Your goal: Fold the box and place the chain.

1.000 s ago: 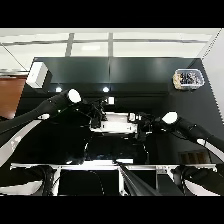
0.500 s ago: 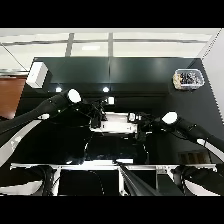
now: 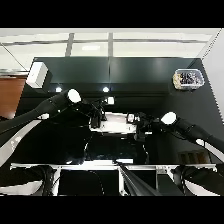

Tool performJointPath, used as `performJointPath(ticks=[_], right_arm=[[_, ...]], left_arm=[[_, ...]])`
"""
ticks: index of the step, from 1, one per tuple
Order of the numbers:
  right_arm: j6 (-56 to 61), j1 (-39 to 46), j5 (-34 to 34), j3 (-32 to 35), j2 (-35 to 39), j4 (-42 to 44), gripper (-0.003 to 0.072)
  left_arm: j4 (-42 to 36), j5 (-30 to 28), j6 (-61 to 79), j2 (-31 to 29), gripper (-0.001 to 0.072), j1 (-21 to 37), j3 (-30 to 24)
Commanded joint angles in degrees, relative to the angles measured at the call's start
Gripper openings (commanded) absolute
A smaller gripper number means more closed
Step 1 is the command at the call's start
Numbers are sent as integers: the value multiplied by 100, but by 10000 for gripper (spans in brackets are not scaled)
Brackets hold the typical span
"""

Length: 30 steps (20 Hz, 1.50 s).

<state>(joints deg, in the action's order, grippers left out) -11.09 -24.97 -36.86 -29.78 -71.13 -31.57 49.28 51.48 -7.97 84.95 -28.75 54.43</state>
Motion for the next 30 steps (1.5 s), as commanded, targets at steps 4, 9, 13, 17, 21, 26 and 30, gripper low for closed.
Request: performJointPath(ticks=[4,9,13,17,21,26,30], right_arm=[[42,-2,72,2,-4,-11,709],[42,-2,72,2,-4,-11,709],[42,-2,72,2,-4,-13,709],[37,-2,70,2,-4,-20,569],[37,-2,68,2,-4,-20,533],[37,-2,70,2,-4,-20,435],[37,-2,70,2,-4,-20,434]], left_arm=[[0,291,-2,7,26,-7,7],[2,289,-2,7,26,-2,7],[2,157,-2,7,26,-4,7],[52,114,2,4,27,-4,9],[680,122,-59,-24,572,-4,127],[2068,518,-1480,-518,652,20,389],[2122,1239,-2201,-1303,650,424,389]])
